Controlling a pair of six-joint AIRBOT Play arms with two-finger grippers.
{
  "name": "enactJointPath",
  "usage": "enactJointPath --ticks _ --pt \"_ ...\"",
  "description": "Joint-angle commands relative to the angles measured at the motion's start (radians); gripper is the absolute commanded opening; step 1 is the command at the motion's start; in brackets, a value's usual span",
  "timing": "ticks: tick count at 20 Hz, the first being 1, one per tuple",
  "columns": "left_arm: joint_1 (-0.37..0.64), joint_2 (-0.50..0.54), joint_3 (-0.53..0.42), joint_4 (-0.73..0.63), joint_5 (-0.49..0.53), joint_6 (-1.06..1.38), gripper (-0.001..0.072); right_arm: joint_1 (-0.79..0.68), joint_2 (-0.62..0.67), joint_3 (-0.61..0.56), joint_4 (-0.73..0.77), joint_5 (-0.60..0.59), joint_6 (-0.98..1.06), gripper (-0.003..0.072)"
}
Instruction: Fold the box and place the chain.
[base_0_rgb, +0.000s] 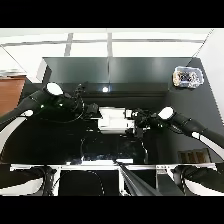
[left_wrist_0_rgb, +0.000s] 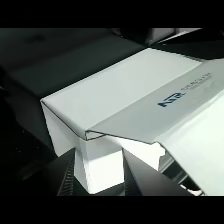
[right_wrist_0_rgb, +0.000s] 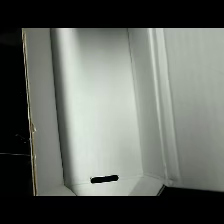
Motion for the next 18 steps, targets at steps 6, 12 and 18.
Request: enactJointPath --ticks 6,12,18 --pt "-0.177 0.000 0.050 0.326 0.067 -0.314 0.0347 0.001 -0.001 0.000 0.000 0.000 0.000 0.0239" --pt "-0.262 0.000 0.066 0.546 0.090 -0.517 0.0347 0.001 -0.001 0.000 0.000 0.000 0.000 0.0239" --pt "-0.396 0.000 0.097 0.755 0.089 -0.767 0.0347 0.001 -0.001 0.000 0.000 0.000 0.000 0.0239"
